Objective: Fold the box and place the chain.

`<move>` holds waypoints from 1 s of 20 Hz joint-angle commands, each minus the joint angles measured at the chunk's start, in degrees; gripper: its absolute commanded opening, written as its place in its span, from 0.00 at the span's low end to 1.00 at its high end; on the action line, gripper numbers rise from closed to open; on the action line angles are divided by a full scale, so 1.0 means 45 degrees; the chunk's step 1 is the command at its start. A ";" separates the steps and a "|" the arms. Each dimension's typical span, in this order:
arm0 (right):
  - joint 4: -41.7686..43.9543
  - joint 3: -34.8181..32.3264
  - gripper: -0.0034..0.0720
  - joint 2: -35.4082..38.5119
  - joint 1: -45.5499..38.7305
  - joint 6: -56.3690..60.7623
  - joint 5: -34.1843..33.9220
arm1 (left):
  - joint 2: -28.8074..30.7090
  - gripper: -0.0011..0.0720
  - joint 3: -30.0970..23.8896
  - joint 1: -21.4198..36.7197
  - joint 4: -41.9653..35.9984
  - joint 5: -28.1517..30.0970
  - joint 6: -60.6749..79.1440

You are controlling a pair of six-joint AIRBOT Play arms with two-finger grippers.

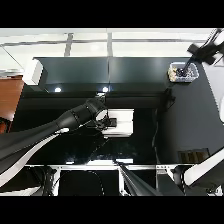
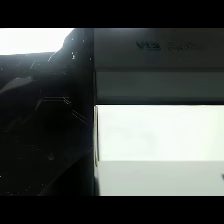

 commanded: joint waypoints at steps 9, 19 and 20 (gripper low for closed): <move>0.2404 -0.0029 0.07 0.7422 0.0403 -0.4250 0.0568 | 0.0005 0.05 0.0000 0.0005 0.0000 0.0019 0.0000; 0.4949 -0.0034 0.07 1.0914 0.2297 -0.4731 0.1307 | 0.0005 0.05 0.0000 0.0005 0.0005 0.0000 0.0000; 0.4949 -0.0034 0.07 1.1103 0.2642 -0.4721 0.1443 | 0.0005 0.05 0.0000 0.0005 0.0005 0.0000 0.0000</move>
